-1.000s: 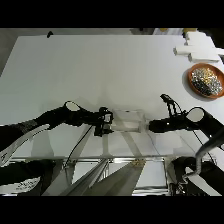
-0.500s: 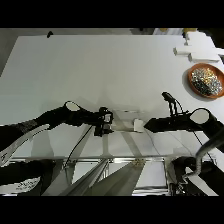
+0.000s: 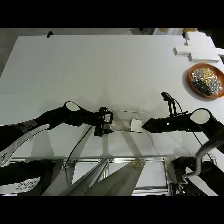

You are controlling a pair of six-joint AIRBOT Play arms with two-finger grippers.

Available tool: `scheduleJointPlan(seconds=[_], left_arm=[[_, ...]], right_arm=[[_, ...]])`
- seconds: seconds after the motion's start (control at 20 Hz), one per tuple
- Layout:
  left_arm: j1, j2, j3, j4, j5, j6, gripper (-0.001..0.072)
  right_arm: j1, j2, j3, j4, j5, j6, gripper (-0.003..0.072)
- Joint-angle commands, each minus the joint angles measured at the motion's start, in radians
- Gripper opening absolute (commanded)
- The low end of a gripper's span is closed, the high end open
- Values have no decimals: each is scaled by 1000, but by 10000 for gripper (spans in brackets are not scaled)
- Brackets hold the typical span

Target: Fold the box and place the chain.

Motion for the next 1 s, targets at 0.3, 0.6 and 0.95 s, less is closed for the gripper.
scheduleJointPlan(seconds=[0.3,0.6,0.95], left_arm=[[0,0,0,0,0,0,134],[0,0,0,0,0,1,134],[1,0,0,0,0,0,134]], right_arm=[[131,-16,32,-111,-141,233,201],[287,-119,146,-359,-131,587,201],[420,-252,244,-497,-124,840,201]])
